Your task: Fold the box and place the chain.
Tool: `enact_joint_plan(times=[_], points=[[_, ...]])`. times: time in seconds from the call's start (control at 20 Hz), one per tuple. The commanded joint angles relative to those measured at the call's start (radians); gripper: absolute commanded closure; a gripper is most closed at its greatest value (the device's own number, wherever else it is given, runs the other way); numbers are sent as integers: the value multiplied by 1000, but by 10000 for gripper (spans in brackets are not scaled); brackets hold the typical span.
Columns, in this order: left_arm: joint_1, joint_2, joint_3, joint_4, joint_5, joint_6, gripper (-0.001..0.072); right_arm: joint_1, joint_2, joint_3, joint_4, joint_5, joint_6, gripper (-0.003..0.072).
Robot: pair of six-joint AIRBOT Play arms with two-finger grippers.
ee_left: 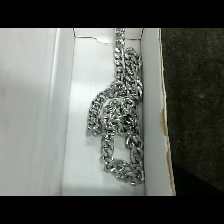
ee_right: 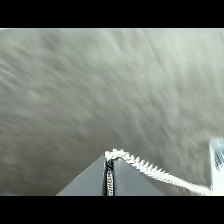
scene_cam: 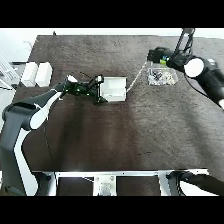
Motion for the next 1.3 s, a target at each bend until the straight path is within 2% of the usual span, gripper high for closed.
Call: enact_joint_plan(times=[0.0,0.4,0.95,1.25], points=[[1,-1,0,0,-2,0,294,93,133,0,-67,-32,1,678],[1,-1,0,0,-2,0,295,290,169,2,-67,-108,2,677],[1,-1,0,0,-2,0,294,409,82,1,-66,-153,69,677],[1,-1,0,0,-2,0,294,423,29,-9,-66,-156,90,678]])
